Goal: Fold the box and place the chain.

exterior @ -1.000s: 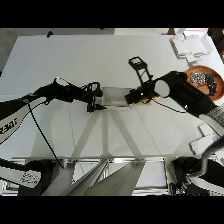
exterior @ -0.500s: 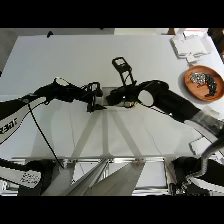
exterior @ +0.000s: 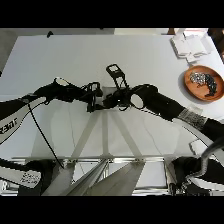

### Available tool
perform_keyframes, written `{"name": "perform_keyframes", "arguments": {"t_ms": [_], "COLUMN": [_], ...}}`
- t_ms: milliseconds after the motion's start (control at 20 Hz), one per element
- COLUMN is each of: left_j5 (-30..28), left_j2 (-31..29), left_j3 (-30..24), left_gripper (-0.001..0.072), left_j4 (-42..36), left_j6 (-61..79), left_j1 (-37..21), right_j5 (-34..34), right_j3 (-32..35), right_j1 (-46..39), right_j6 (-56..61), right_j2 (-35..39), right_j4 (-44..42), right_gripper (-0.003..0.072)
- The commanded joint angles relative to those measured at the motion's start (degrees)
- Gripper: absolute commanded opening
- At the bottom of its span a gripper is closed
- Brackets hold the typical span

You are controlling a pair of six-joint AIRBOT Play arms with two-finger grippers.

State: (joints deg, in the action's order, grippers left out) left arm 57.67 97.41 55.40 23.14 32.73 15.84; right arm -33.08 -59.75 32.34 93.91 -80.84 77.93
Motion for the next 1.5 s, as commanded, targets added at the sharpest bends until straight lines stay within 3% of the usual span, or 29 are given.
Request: {"name": "perform_keyframes", "arguments": {"t_ms": [0, 200, 250, 350, 450, 800, 850, 950, 1050, 1150, 1450], "left_j5": [-0.02, -0.02, -0.02, -0.02, -0.02, -0.02, -0.02, -0.02, -0.02, -0.02, -0.02], "left_j2": [0.0, 0.0, 0.0, 0.0, 0.0, 0.0, 0.0, 0.0, 0.0, 0.0, 0.0], "left_j3": [0.0, 0.0, 0.0, 0.0, 0.0, 0.0, 0.0, 0.0, 0.0, 0.0, 0.0], "left_gripper": [0.0336, 0.0336, 0.0336, 0.0336, 0.0336, 0.0336, 0.0336, 0.0336, 0.0336, 0.0336, 0.0336], "left_j4": [0.02, 0.02, 0.02, 0.02, 0.02, 0.02, 0.02, 0.02, 0.02, 0.02, 0.02], "left_j6": [0.04, 0.04, 0.04, 0.04, 0.04, 0.04, 0.04, 0.04, 0.04, 0.04, 0.04], "left_j1": [-0.02, -0.02, -0.02, -0.02, -0.02, -0.02, -0.02, -0.02, -0.02, -0.02, -0.02], "right_j5": [-3.72, -10.29, -12.33, -16.57, -19.85, -21.64, -21.64, -22.18, -22.8, -22.8, -20.57], "right_j3": [-0.02, 0.0, 0.0, 0.0, 0.0, 0.15, 0.15, 0.15, 0.17, 0.17, 0.37], "right_j1": [-0.87, -7.89, -10.34, -16.31, -21.73, -28.59, -28.61, -28.59, -28.5, -28.0, -25.83], "right_j6": [-4.98, -14.51, -16.61, -22.62, -29.77, -61.35, -67.45, -76.85, -83.65, -87.14, -87.12], "right_j2": [2.58, 10.45, 12.22, 14.67, 14.53, 4.31, 2.19, -1.86, -5.14, -7.26, -10.73], "right_j4": [1.03, 1.38, 1.38, 1.38, 1.38, -1.18, -3.19, -8.02, -12.96, -14.91, -17.35], "right_gripper": [0.0242, 0.0247, 0.0275, 0.0401, 0.0419, 0.0421, 0.0467, 0.0486, 0.0614, 0.0648, 0.064]}}
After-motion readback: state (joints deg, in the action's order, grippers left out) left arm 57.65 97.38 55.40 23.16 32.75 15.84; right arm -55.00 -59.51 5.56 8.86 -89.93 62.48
